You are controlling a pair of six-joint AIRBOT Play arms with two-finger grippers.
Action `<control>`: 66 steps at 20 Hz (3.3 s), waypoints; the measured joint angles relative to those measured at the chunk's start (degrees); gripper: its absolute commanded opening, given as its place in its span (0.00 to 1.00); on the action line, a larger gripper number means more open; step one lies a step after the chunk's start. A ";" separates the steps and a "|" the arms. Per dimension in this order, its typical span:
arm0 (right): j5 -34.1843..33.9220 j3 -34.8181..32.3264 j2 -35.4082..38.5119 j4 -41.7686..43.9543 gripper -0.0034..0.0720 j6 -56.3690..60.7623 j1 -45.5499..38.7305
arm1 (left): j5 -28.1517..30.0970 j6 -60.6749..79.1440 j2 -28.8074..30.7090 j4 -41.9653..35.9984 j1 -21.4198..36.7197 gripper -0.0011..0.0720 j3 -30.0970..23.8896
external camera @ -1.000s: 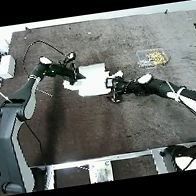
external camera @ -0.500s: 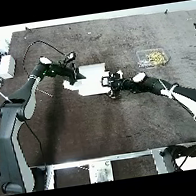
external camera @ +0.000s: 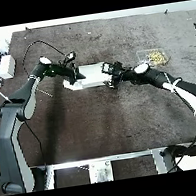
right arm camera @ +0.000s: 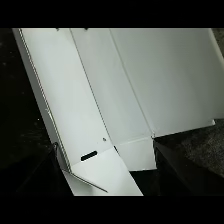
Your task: Fold the box and place the chain.
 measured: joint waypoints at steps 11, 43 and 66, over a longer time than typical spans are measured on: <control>12.13 7.87 -5.62 -4.81 0.97 2.69 -5.55 | -0.09 0.00 0.00 0.02 0.02 0.03 0.00; 35.17 29.33 -24.46 -8.00 0.92 4.85 -7.72 | -0.17 0.04 0.00 0.02 0.02 0.03 0.00; 41.40 36.09 -29.79 -8.87 0.95 7.50 -7.85 | -0.17 0.02 0.00 0.00 0.02 0.03 0.00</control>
